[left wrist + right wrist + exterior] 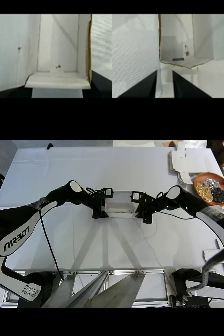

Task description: Fold the box and place the chain.

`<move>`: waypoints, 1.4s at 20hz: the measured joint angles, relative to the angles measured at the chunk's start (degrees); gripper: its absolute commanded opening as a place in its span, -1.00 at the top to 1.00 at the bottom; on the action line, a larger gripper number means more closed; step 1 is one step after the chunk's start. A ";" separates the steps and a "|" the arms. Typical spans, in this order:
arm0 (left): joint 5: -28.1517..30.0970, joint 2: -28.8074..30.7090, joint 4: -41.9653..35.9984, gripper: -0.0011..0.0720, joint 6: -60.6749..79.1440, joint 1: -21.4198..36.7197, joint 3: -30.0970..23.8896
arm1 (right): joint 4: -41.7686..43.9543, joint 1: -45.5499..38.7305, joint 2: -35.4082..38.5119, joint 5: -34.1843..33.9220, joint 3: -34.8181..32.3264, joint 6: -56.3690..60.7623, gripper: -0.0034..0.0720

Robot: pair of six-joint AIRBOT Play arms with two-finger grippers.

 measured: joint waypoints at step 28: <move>-0.02 0.00 0.02 0.39 0.04 0.00 0.00 | 7.52 0.00 0.00 -6.43 0.00 -8.31 0.35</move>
